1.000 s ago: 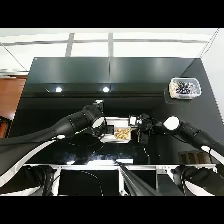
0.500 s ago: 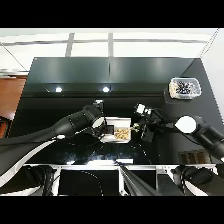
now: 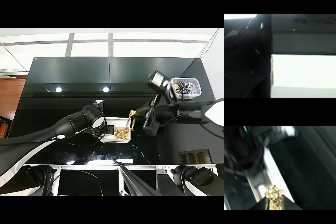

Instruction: Fold the box and place the chain.

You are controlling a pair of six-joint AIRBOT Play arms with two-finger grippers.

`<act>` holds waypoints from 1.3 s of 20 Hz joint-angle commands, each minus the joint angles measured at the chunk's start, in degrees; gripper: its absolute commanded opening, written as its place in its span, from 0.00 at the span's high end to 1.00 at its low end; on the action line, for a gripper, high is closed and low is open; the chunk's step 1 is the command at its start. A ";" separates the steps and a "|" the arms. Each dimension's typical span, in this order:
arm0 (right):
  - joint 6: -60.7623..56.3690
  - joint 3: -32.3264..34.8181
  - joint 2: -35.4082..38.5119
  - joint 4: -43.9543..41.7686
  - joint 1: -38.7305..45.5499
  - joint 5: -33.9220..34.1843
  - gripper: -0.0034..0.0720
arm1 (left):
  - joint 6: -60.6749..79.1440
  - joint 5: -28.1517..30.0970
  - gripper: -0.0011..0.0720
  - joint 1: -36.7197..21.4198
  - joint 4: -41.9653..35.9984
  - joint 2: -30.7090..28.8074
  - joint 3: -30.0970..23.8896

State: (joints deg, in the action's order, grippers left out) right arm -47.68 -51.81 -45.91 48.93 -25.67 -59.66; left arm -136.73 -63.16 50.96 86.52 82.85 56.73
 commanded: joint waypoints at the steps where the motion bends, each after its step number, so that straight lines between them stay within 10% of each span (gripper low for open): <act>1: -6.38 -7.45 0.22 -1.97 0.02 -0.83 0.95 | 0.02 0.04 0.94 0.00 0.04 0.00 -0.02; 8: -9.97 -8.96 -1.38 -5.40 -1.86 -3.28 0.95 | 0.02 0.04 0.94 0.00 0.04 0.00 -0.02; 17: -10.60 6.69 -10.05 -5.20 -3.74 0.48 0.94 | 0.02 0.02 0.94 0.00 0.04 0.00 -0.02; 19: -10.58 7.34 -10.93 -4.02 -3.72 0.72 0.42 | 0.02 0.02 0.94 0.00 0.04 0.00 -0.02; 26: -3.58 9.49 -10.05 8.46 5.95 -5.77 0.36 | 0.02 0.11 0.94 0.00 0.22 0.00 -0.02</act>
State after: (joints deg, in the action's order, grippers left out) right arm -55.37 -44.10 -55.90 53.01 -23.24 -63.07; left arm -136.70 -63.13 50.96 86.54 82.87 56.73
